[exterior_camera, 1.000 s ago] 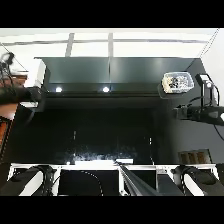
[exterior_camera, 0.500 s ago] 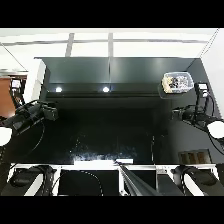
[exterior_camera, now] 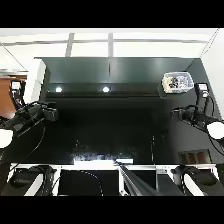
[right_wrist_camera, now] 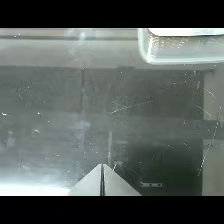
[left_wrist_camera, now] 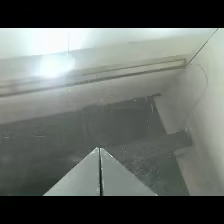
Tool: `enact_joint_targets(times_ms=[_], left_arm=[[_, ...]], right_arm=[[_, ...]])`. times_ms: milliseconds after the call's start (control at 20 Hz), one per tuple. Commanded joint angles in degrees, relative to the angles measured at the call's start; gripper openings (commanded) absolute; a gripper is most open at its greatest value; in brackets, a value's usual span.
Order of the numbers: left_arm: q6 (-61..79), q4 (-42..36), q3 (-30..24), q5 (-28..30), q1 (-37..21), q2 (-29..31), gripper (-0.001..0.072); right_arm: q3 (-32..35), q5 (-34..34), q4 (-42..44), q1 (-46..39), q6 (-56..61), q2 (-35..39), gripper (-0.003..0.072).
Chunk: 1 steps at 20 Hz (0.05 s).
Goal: Fold the box and place the chain.
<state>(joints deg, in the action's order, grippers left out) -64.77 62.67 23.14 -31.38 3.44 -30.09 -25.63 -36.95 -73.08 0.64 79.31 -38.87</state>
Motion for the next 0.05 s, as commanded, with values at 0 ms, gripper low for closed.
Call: enact_joint_targets(times_ms=[0], left_arm=[[0.1,0.0,0.0,0.1,0.0,0.1,0.0025]], right_arm=[[0.0,0.1,0.0,0.1,0.0,0.0,0.0020]])
